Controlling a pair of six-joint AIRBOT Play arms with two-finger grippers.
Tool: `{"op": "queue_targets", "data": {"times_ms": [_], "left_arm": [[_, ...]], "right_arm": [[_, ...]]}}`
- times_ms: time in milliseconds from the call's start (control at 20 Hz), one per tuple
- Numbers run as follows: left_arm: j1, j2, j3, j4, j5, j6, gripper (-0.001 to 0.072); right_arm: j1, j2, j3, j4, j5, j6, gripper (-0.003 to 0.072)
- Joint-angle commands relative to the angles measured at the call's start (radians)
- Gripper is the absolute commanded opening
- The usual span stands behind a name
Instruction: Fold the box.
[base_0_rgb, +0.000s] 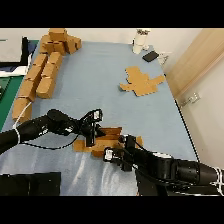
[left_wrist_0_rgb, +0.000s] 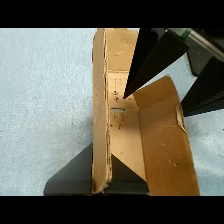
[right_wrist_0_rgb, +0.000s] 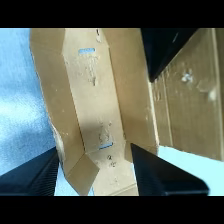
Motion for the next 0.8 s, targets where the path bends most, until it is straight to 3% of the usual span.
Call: {"op": "queue_targets", "data": {"times_ms": [0,450,750], "left_arm": [[-0.001,0.000,0.000,0.000,0.000,0.000,0.0011],[-0.001,0.000,0.000,0.000,0.000,0.000,0.0011],[-0.001,0.000,0.000,0.000,0.000,0.000,0.0011]], "right_arm": [[0.000,0.000,0.003,0.016,-0.021,-0.002,0.0720],[-0.036,0.096,-0.006,0.009,-0.069,0.019,0.0720],[-0.222,0.110,-0.024,0.219,0.077,-0.336,0.0720]]}}
